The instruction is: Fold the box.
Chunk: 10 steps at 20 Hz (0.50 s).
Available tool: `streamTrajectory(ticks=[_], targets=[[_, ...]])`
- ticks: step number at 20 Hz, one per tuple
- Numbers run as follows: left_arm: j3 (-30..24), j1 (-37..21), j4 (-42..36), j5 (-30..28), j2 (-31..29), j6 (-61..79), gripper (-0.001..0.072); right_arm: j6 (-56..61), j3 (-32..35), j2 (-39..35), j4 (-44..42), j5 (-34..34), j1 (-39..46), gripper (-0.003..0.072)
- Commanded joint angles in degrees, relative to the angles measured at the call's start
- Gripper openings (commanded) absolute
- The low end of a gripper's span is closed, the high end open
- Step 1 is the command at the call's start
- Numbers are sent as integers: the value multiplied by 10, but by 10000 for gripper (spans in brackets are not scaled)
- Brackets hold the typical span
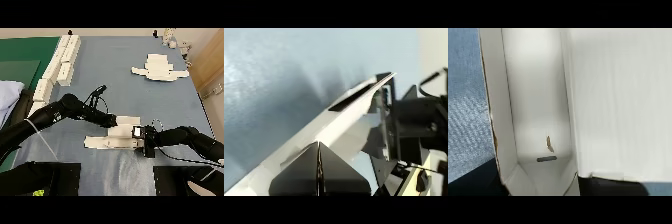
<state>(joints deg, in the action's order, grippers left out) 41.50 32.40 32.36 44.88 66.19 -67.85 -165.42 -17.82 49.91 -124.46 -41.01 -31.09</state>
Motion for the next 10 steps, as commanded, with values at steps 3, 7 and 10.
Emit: streamTrajectory(ticks=[3, 7, 10], targets=[[0, -6, 15, 12, 72, -25, 13, 0, 0, 0, 0, 0, 0, 409], [0, -6, 24, 1, 87, -14, 13, 0, 0, 0, 0, 0, 0, 409], [0, -10, 24, -2, 77, 41, 12, 0, 0, 0, 0, 0, 0, 409]])
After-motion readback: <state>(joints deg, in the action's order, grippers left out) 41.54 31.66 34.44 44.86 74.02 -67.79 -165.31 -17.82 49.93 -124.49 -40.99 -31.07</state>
